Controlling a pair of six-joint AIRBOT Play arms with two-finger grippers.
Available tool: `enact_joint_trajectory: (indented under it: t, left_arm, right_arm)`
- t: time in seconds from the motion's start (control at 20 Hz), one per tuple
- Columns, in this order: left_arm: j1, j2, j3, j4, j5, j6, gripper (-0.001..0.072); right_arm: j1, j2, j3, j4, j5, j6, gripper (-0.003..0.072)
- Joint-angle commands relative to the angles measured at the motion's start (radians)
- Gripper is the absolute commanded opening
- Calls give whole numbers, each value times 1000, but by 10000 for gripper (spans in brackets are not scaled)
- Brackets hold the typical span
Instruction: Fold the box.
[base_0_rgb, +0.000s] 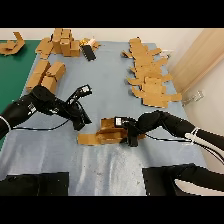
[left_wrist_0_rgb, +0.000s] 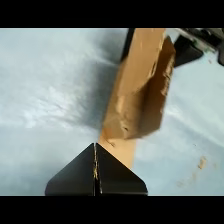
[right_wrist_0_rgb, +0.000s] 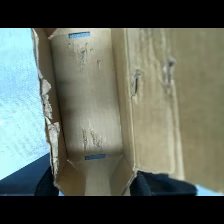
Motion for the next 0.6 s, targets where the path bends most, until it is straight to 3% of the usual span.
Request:
enact_joint_trajectory:
  t: [0.0,0.15,0.35,0.55]
  left_arm:
    - [-19,13,-1,62,-108,-210,11]
    - [-65,13,-43,12,-77,-278,11]
    - [-136,13,-121,-258,36,-283,11]
    - [-148,13,-119,-531,171,-277,11]
  right_arm:
    - [1,1,1,6,8,1,424]
    - [1,1,1,6,8,0,424]
    - [1,1,1,6,7,0,427]
    - [1,1,1,6,-1,0,433]
